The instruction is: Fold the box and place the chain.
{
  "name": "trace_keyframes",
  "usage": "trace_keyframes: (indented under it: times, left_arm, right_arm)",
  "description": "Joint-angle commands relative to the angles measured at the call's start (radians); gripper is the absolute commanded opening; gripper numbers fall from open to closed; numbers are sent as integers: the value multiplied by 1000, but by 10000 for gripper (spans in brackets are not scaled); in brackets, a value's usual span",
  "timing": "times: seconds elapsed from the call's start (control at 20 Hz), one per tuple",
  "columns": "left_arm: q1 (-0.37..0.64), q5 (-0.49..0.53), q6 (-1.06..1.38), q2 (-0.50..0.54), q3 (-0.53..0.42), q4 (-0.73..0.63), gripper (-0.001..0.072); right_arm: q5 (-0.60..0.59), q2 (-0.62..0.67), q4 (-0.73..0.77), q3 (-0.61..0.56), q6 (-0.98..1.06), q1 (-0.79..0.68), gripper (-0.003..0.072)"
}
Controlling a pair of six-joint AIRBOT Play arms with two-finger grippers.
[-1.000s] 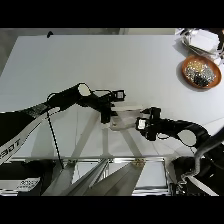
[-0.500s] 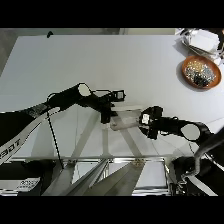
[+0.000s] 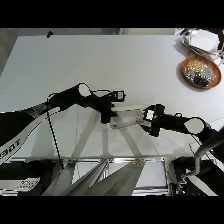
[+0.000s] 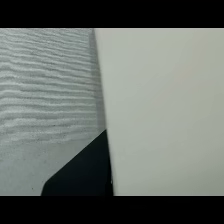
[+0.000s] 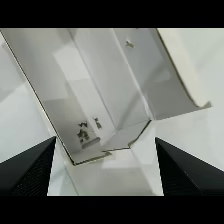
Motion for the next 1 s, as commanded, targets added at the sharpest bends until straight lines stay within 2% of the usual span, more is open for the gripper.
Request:
trace_keyframes:
  times: [0.0, 0.25, 0.45, 0.95]
  left_arm:
    - [0, 1, 0, 1, 1, 0, 13]
    - [0, 1, 0, 1, 1, 0, 13]
    - [0, 1, 0, 1, 1, 0, 13]
    - [0, 1, 0, 1, 1, 0, 13]
  right_arm:
    - [18, -78, 76, 13, -120, -19, 693]
    - [68, -175, 88, 91, -125, -68, 693]
    - [126, -246, 139, 116, -244, -68, 693]
    - [194, -278, 152, 116, -277, -63, 687]
